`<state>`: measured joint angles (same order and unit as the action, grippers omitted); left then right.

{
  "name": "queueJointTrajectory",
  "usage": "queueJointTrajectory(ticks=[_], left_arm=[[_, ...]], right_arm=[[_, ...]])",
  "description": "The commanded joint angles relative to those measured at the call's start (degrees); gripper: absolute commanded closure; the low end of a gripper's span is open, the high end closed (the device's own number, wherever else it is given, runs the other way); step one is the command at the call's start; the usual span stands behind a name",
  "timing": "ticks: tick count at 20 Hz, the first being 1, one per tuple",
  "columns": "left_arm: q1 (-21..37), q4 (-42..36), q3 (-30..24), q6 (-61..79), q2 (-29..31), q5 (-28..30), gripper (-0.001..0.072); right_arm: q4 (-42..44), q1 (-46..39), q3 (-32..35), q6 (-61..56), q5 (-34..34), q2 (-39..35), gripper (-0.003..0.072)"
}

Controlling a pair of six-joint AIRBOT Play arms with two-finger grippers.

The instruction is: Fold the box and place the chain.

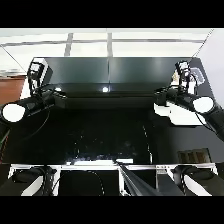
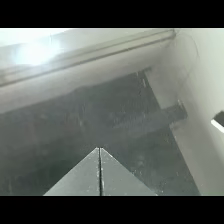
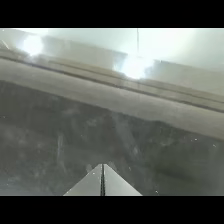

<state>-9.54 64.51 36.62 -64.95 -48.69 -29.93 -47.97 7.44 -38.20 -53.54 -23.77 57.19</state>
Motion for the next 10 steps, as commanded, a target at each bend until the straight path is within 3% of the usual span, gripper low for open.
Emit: queueJointTrajectory(ticks=[1,3,4,5,6,7,8,10], left_arm=[[0.0,-2.1,0.0,0.0,0.0,7.7,0.0682],[-0.1,-6.8,0.0,0.0,0.0,12.0,0.0682],[-0.1,-8.4,0.0,0.0,0.0,14.2,0.0681],[-0.2,-8.9,0.0,0.0,0.0,16.7,0.0681],[-0.2,-9.1,0.0,0.0,0.0,18.6,0.0671],[-0.2,-9.1,0.0,0.0,-0.4,20.8,0.0466],[-0.2,-9.1,0.0,0.0,-1.1,22.1,-0.0007],[0.5,-8.9,0.0,0.3,-2.7,20.5,0.0003]], right_arm=[[7.7,0.2,0.0,0.0,5.3,0.0,0.067],[11.3,0.2,0.0,0.0,11.2,0.0,0.0668],[10.9,0.2,0.0,0.0,14.4,0.1,0.0569],[10.9,-0.1,0.0,0.0,17.1,0.4,0.0119],[10.7,-0.6,0.0,0.2,18.1,0.7,-0.0025],[10.2,-1.7,0.0,0.2,17.6,1.0,-0.0025],[9.6,-3.4,0.0,0.2,17.0,1.3,-0.0026],[9.6,-10.6,-0.9,-0.5,15.8,1.3,-0.0025]])
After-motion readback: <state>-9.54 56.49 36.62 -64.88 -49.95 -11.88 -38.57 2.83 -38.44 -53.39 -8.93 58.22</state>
